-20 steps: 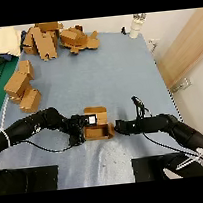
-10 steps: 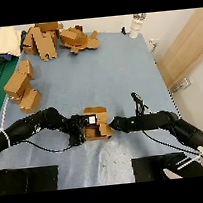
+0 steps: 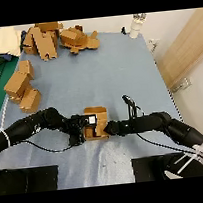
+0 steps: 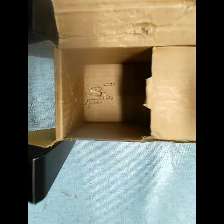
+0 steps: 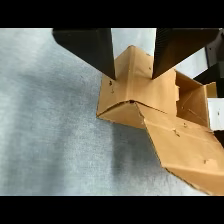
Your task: Fold the box.
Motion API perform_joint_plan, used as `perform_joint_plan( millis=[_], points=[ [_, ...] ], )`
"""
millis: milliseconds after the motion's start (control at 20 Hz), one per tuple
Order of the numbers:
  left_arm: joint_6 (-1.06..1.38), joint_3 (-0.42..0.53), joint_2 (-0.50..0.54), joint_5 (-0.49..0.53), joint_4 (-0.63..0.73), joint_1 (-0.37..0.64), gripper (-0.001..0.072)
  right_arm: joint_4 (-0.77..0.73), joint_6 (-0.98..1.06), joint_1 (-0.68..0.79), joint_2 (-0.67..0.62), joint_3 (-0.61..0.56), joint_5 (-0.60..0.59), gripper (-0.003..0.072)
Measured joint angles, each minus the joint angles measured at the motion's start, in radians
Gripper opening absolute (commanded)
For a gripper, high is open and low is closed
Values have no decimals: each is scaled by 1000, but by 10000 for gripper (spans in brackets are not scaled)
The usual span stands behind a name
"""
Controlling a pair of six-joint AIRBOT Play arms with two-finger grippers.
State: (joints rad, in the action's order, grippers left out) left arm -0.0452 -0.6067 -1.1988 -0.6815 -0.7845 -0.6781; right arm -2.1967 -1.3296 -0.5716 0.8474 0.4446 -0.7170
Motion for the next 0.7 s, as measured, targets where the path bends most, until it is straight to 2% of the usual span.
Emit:
perform_joint_plan(
  millis=[400,700],
  points=[
    [0,0,0,1,0,0,302,388,338,-134,162,191,-158,344],
    [0,0,0,1,0,0,302,513,483,-211,299,341,-253,344]
  ],
)
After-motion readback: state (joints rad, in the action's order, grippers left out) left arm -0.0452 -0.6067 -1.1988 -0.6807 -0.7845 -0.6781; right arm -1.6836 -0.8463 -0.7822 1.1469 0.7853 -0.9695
